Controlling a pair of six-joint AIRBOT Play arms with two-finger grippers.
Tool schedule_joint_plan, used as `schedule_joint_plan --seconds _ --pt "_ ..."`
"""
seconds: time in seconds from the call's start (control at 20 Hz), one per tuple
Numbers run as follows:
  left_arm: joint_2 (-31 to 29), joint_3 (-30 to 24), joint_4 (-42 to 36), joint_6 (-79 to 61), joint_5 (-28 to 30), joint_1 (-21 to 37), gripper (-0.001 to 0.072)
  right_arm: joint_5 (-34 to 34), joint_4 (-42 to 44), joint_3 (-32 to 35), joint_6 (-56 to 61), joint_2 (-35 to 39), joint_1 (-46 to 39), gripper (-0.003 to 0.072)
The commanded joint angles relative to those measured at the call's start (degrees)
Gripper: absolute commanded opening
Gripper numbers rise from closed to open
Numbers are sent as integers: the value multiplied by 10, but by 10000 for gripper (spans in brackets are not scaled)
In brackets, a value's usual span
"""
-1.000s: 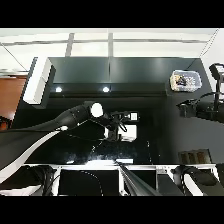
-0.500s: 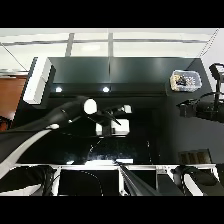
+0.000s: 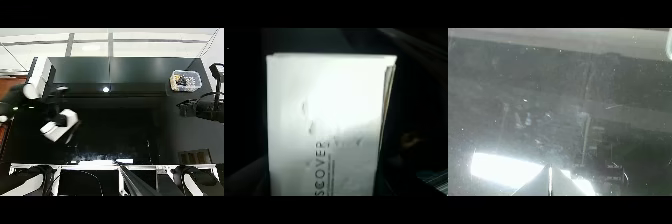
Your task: Fold the box and place the chain.
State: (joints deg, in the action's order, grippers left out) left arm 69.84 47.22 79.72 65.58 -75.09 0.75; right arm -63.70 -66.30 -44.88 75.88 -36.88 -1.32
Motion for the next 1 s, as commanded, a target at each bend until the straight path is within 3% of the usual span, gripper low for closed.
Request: schedule_joint_plan --seconds 0.0,0.15,0.25,0.55,0.95 --pt "-15 -26 19 36 -24 170 282 4 0 0 0 0 0 12" --pt "-15 -21 18 5 22 257 285 5 0 0 1 -3 0 12" --pt "-15 -13 19 -32 56 285 285 7 0 0 4 -5 0 12" --pt "-8 12 18 -86 187 289 285 10 7 0 18 -34 0 12" --pt "73 64 -2 -94 190 289 285 14 13 0 18 -37 0 12"
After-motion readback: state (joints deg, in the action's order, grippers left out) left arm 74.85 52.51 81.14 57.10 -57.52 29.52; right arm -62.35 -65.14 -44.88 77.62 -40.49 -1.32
